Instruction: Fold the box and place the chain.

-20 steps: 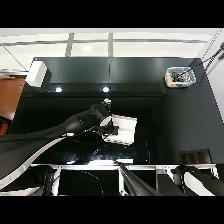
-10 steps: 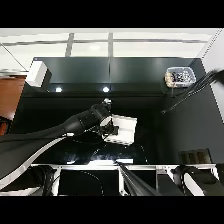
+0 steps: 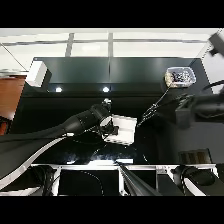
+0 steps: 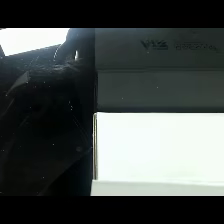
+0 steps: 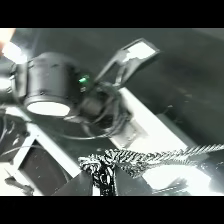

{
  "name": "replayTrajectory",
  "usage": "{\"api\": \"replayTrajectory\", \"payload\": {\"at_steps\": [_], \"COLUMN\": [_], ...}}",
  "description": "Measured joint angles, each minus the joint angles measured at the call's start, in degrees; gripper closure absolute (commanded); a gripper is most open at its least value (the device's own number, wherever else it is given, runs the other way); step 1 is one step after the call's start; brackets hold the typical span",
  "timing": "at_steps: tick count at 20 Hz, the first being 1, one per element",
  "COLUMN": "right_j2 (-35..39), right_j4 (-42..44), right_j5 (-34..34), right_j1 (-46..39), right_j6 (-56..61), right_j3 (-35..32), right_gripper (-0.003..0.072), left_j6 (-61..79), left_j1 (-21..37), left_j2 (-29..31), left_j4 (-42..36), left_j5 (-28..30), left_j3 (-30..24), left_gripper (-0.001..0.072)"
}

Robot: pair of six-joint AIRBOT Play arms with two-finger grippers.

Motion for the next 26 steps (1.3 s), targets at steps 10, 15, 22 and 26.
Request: {"api": "replayTrajectory", "payload": {"at_steps": [10,15,22,26], "right_j2": [-4.3,-5.4,-5.6,-5.6], "right_j4": [0.9,-3.9,-7.0,-7.1], "right_j5": [-9.0,-10.4,-10.7,-9.8], "right_j1": [8.2,9.2,10.4,12.8], "right_j6": [0.8,5.0,8.9,9.7], "right_j3": [-4.5,-10.6,-13.8,-14.2], "right_gripper": [0.0640,0.0640,0.0640,0.0641], "left_j6": [0.0,0.0,0.0,0.0], "left_j1": [0.0,0.0,0.0,0.0], "left_j2": [0.0,0.0,0.0,0.0], "left_j4": [0.0,0.0,0.0,0.0], "left_j5": [0.0,0.0,0.0,0.0], "left_j3": [0.0,0.0,0.0,0.0], "left_gripper": [0.0677,0.0677,0.0677,0.0677]}}
